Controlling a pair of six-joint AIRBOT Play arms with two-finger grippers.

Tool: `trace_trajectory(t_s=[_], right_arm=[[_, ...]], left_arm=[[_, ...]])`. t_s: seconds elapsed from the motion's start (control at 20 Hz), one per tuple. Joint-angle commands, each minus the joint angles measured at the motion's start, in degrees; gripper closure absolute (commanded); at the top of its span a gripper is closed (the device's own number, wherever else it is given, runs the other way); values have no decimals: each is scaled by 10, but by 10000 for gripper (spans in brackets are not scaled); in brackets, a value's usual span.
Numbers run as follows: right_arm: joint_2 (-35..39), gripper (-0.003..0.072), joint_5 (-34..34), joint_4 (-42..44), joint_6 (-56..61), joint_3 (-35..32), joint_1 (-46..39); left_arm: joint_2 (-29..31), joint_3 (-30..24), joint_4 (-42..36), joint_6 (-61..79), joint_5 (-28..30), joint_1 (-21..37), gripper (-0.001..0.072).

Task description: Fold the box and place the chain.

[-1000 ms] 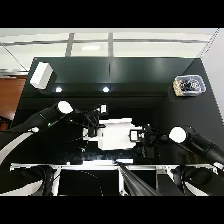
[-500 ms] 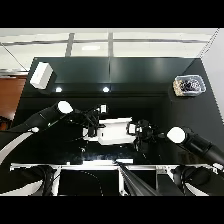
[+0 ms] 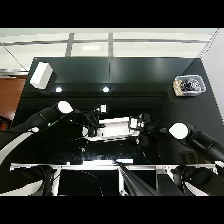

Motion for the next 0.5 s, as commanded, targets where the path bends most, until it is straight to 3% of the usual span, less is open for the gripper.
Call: trace_trajectory(t_s=[0.0, 0.25, 0.45], right_arm=[[-1, -22, 0, 17, -23, 5, -17], [-21, -22, 7, 91, -72, 5, -24], [-53, -22, 77, 187, -142, 5, -24]], left_arm=[[0, 0, 0, 1, 0, 0, 685], [0, 0, 0, 2, 0, 0, 685], [1, 0, 0, 2, 24, 0, 685]])
